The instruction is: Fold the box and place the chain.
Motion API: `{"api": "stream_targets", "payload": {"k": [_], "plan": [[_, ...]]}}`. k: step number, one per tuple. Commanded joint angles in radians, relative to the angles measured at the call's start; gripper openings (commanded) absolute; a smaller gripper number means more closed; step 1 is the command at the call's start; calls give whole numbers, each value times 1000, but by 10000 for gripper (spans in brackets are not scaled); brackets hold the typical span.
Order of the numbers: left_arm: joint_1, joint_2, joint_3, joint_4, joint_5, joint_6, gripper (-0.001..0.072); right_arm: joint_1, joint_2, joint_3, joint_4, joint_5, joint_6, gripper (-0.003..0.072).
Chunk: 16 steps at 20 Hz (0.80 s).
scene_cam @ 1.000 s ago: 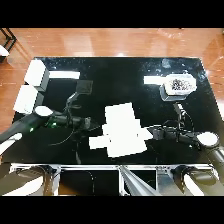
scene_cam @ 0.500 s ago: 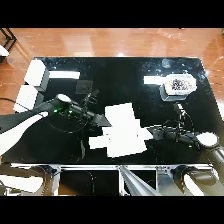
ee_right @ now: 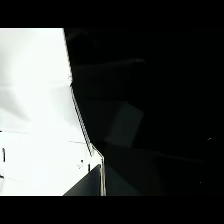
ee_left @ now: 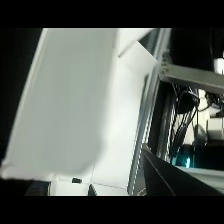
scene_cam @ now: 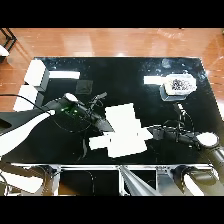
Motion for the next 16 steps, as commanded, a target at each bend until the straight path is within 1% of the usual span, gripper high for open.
{"api": "stream_targets", "payload": {"k": [1,2,3,5,6,7,8,9,10,11,13,15,16], "plan": [[-8,-3,8,-4,-31,104,587,1,0,0,-5,0,0,19],[-8,-3,8,-5,-25,104,500,1,0,0,-5,1,0,19],[-8,-3,9,-5,-18,103,443,1,0,0,-5,0,0,19],[-10,-3,9,-4,-14,101,414,1,0,0,-8,0,0,19],[-10,-3,9,-3,-14,101,255,1,0,0,-7,-1,0,20],[-9,-3,9,-3,-14,101,83,1,0,0,-7,-1,0,58],[-7,-3,11,3,-19,101,22,1,0,1,-7,-7,0,359],[-6,-3,20,18,-27,102,21,0,0,6,-4,-16,0,651],[-6,-3,33,40,-42,102,20,-8,0,26,-12,-13,0,699],[-6,0,51,70,-51,101,19,-20,0,60,-38,-1,0,699],[-10,22,99,154,-57,101,17,-55,2,168,-164,50,0,699],[-23,75,127,257,-11,101,16,-75,3,297,-362,120,-1,699],[-34,116,124,303,40,101,16,-75,3,354,-464,145,-1,699]]}}
